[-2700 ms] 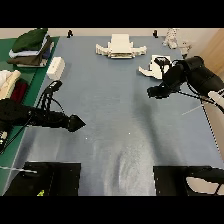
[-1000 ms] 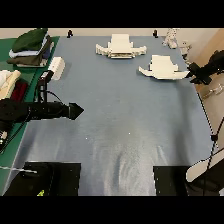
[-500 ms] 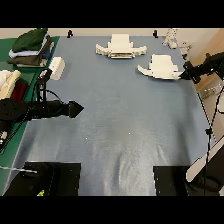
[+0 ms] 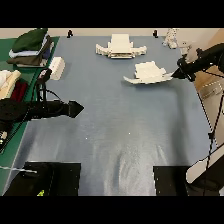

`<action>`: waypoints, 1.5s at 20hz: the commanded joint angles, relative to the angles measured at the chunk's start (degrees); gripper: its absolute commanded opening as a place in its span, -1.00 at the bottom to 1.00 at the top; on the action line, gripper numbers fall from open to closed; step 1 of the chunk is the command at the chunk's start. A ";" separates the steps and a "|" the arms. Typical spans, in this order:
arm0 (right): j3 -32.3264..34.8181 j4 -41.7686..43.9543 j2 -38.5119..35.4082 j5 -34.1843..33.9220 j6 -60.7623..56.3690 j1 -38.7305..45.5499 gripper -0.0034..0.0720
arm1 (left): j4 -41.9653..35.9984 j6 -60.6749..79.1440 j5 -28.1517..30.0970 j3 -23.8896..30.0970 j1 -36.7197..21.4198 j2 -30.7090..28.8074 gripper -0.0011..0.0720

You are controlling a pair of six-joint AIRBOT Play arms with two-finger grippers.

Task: Fold the box.

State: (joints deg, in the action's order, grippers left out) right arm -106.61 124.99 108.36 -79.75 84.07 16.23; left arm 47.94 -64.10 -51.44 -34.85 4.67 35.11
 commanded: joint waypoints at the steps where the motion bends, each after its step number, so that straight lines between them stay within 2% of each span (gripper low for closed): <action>1: 15.63 -3.28 -14.23 3.96 0.44 -4.26 -0.92 | 0.04 -0.04 -0.07 -0.02 -0.02 -0.02 0.91; 4: 38.60 -2.80 -30.82 13.99 0.35 -8.37 -0.92 | 0.07 -0.02 -0.28 -0.02 -0.04 -0.02 0.91; 7: 59.47 -2.49 -45.53 21.22 -2.40 -13.35 -0.91 | 0.11 -0.02 -1.60 -0.02 -0.07 0.00 0.91; 9: 70.05 -2.19 -53.83 26.18 -4.79 -17.00 -0.92 | 0.22 0.02 -2.60 -0.02 -0.07 0.00 0.91; 11: 76.39 -2.25 -59.65 29.73 -6.14 -20.17 -0.91 | 1.36 0.09 -3.23 -0.02 -0.07 0.00 0.91; 13: 79.19 -2.69 -62.47 30.86 -6.19 -22.23 -0.90 | 2.29 0.09 -3.39 -0.02 -0.04 0.00 0.91; 16: 79.58 -6.27 -62.84 31.50 -3.63 -25.27 -0.90 | 3.56 0.20 -3.58 -0.02 -0.04 0.00 0.91; 18: 79.52 -7.45 -62.84 31.47 -1.07 -25.94 -0.82 | 3.91 0.22 -3.50 -0.02 -0.04 0.00 0.91; 19: 79.30 -7.74 -62.84 31.28 1.75 -25.94 -0.34 | 3.93 0.20 -2.99 -0.02 -0.04 0.02 0.91; 20: 79.17 -7.85 -62.84 31.21 5.14 -25.94 0.43 | 3.89 0.20 -2.27 -0.02 -0.04 0.02 0.91; 21: 78.82 -7.82 -62.84 31.17 5.95 -25.94 0.53 | 3.91 0.17 -1.75 -0.02 -0.04 0.00 0.91; 25: 74.23 -10.80 -62.84 28.02 8.04 -25.90 0.53 | 3.91 0.17 -1.55 -0.02 -0.04 0.00 0.91; 28: 69.48 -11.30 -62.84 25.64 23.61 -25.90 0.52 | 3.96 0.20 -1.70 -0.02 -0.04 0.00 0.91; 30: 67.87 -12.70 -62.84 26.34 28.96 -25.90 0.53 | 3.96 0.20 -1.62 -0.02 -0.04 0.00 0.91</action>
State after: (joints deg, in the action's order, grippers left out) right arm -35.83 114.21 45.58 -52.62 102.41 -9.61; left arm 51.83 -63.92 -53.19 -34.85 4.67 35.11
